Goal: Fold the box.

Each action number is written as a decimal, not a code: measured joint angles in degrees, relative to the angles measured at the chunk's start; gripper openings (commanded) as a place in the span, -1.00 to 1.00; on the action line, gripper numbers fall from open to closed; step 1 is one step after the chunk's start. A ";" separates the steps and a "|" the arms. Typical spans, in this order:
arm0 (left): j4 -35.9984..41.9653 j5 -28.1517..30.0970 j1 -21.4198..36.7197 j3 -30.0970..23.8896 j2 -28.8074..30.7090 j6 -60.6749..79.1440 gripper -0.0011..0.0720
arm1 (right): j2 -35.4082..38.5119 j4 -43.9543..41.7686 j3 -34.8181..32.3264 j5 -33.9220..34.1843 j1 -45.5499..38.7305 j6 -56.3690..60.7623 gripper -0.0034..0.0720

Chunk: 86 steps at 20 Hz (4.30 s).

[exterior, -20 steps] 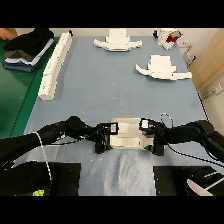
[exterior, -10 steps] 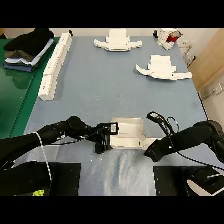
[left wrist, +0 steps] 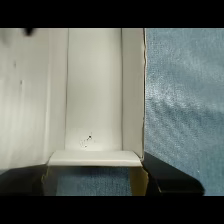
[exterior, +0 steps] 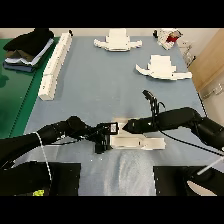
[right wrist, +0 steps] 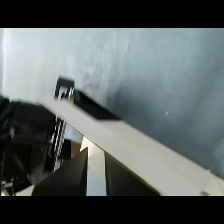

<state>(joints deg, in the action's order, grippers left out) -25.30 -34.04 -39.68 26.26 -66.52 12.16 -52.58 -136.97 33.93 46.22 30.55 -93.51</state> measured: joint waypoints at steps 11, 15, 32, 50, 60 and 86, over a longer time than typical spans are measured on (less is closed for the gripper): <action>0.02 0.00 0.00 -0.02 0.00 -0.02 0.30 | -14.75 2.47 2.75 -3.61 -2.25 0.46 -0.46; 0.02 0.00 0.00 0.00 0.00 -0.02 0.30 | -15.72 2.69 2.80 -3.61 -2.27 -0.33 -0.46; 0.00 0.00 0.00 -0.02 0.00 0.00 0.30 | -6.47 7.41 9.75 10.93 -2.36 -12.24 -0.45; 0.00 0.02 0.00 0.00 0.00 0.00 0.30 | 9.18 31.67 -4.11 19.89 -2.36 -45.40 1.00; 0.02 0.00 0.00 -0.02 0.00 0.00 0.30 | 7.45 24.92 -9.11 7.21 -2.36 -62.71 -0.25; 0.00 0.00 0.00 0.00 0.00 0.02 0.30 | 4.63 16.31 -8.72 7.69 -2.21 -62.95 -0.65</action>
<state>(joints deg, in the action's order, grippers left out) -25.30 -34.04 -39.68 26.26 -66.52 12.19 -47.94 -120.66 25.21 53.91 28.34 -156.46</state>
